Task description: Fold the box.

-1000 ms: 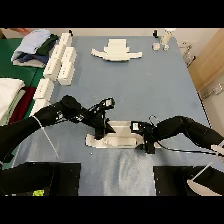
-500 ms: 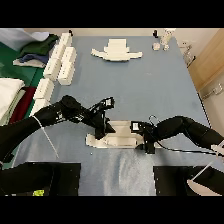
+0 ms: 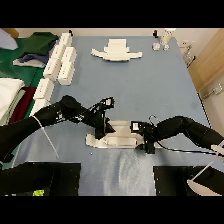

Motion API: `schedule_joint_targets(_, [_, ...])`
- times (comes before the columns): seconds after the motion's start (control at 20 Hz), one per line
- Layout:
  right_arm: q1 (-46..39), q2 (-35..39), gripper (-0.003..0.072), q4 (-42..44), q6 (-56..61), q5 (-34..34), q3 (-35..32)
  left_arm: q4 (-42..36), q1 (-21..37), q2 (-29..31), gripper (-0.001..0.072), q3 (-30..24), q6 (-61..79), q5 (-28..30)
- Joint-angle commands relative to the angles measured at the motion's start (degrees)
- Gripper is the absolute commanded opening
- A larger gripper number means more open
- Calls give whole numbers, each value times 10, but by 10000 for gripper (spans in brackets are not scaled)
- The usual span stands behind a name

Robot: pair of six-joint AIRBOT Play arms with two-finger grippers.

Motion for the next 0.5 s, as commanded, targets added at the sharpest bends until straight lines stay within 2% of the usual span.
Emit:
schedule_joint_targets(0.0, [0, 0, 508, 0, 0, 0, 0, 0, 0, 2, 275, 0, 0, -2])
schedule_joint_targets(0.05, [0, 0, 508, 0, 0, 0, 0, 0, 0, 2, 322, 0, -6, -2])
schedule_joint_targets(0.2, [0, 0, 508, 0, 0, 0, 0, 6, 1, 6, 324, 2, -33, -2])
schedule_joint_targets(0.35, [0, 0, 508, 0, 0, 0, 0, 51, 12, 34, 326, 2, -98, -2])
schedule_joint_targets(0.4, [0, 0, 508, 0, 0, 0, 0, 69, 23, 49, 349, 2, -131, -4])
schedule_joint_targets(0.45, [0, 0, 508, 0, 0, 0, 0, 92, 35, 68, 526, 2, -177, -4])
